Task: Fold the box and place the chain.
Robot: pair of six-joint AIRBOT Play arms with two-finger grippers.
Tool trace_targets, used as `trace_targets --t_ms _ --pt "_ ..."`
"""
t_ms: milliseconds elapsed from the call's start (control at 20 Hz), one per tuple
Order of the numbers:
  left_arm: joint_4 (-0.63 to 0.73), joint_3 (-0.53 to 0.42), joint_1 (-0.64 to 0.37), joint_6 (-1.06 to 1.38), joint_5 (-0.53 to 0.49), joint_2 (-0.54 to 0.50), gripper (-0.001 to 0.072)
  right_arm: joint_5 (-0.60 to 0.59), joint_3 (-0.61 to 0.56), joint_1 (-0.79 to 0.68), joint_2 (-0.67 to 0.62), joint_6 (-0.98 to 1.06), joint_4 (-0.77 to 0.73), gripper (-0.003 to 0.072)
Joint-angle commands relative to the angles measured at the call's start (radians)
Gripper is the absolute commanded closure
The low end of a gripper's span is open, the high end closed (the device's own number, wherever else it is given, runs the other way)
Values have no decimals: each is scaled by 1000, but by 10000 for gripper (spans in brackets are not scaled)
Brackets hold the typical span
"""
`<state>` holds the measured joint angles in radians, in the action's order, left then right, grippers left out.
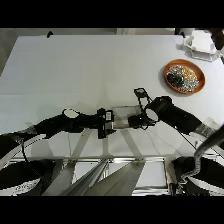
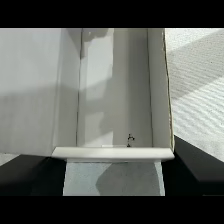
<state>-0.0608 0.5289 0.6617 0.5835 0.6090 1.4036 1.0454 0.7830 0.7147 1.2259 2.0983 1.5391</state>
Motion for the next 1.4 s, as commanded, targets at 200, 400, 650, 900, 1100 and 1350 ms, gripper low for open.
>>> trace_targets --t_ms 200,400,650,900,1100,1350 --pt "1 0 1 -1 1 0 559 171 0 0 -158 -183 58 196" --pt "1 0 1 -1 1 0 559 171 24 -80 -338 -245 58 200" --pt "1 0 1 -1 1 0 559 2 34 -516 -372 -401 46 207" --pt "1 0 1 -1 1 0 559 -150 209 -844 -101 -523 -18 208" --pt "1 0 1 -1 1 0 559 -147 426 -892 217 -533 -21 208" --pt "1 0 1 -1 1 0 559 -149 597 -893 500 -525 -28 228"
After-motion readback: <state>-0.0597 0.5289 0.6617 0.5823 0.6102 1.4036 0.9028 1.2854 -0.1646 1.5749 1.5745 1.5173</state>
